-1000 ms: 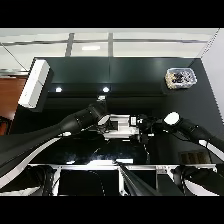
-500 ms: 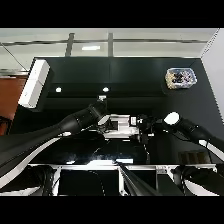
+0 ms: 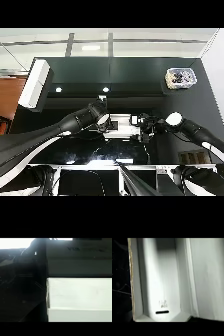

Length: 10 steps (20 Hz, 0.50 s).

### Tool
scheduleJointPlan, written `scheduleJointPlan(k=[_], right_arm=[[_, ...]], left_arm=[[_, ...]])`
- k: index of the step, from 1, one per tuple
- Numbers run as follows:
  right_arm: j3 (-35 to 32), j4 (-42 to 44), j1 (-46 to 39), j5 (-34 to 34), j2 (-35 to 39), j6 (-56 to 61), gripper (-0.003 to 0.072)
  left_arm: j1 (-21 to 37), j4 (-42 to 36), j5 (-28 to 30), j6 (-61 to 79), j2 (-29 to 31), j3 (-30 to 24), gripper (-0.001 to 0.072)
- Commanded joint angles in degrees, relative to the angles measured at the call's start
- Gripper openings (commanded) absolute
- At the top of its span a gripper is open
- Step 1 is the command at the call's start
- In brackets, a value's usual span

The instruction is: Fold the box and place the chain.

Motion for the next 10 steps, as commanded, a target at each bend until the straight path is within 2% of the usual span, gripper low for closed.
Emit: scheduleJointPlan(k=[1, 4, 5, 6, 8, 9, 10], right_arm=[[0.0, -6.9, 0.0, 4.9, 4.2, 3.8, 0.0649], [0.0, -8.7, 0.0, 4.9, 5.0, 5.1, 0.0648], [0.0, -8.6, 0.0, 4.3, 5.0, 5.0, 0.0621], [0.0, -8.5, 0.0, 4.3, 5.0, 5.0, 0.0494], [0.0, -8.1, 0.0, 3.9, 5.0, 5.1, 0.0475], [0.0, -7.1, 0.0, 3.6, 5.0, 5.1, 0.0255], [0.0, -5.4, 0.1, 3.1, 4.8, 5.1, 0.0189]], left_arm=[[0.1, 1.2, -2.2, 0.9, 0.0, 0.1, 0.0028], [0.1, 1.2, -1.9, 1.1, 0.0, 0.1, 0.0029], [0.1, 1.2, -1.9, 1.1, 0.0, 0.1, 0.0029], [0.1, 1.2, -1.9, 1.1, 0.0, 0.1, 0.0029], [0.1, 1.0, -1.7, 1.1, 0.0, 0.1, 0.0029], [0.1, 1.0, -1.6, 1.1, 0.0, 0.1, 0.0030], [0.1, 1.0, -1.3, 1.0, 0.0, 0.1, 0.0030]])
